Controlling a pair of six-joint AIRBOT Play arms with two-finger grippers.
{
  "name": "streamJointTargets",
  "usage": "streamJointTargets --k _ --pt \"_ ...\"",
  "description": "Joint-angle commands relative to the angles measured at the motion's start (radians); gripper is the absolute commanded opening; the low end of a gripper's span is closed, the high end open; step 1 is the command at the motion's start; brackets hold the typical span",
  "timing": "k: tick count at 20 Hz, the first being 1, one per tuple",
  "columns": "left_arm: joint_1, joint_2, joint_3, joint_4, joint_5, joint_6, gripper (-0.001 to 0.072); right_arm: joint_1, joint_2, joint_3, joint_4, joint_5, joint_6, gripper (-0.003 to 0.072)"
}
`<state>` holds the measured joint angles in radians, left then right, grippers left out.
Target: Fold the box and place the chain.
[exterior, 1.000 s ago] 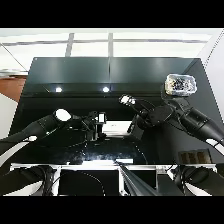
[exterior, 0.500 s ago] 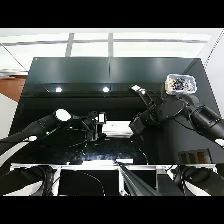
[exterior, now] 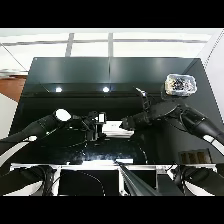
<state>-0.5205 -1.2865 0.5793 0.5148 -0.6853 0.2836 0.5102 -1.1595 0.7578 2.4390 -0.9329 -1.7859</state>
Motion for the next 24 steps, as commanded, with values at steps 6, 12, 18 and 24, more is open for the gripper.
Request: streamJointTargets --k 6,12,18,24 --pt "-0.001 -0.001 0.0 0.0 0.001 0.0 0.0351 0.027 -0.089 -0.005 -0.014 0.033 0.013 0.003" --pt "-0.001 -0.001 0.0 0.0 0.001 0.0 0.0351 0.027 -0.092 -0.012 -0.015 0.075 0.013 0.003" --pt "-0.001 -0.001 0.0 0.0 0.001 0.0 0.0351 0.027 -0.092 -0.028 -0.015 0.088 0.013 0.003" --pt "0.0 0.0 0.0 -0.001 0.007 0.0 0.0424 0.008 -0.038 0.028 -0.015 -0.019 -0.029 0.003"
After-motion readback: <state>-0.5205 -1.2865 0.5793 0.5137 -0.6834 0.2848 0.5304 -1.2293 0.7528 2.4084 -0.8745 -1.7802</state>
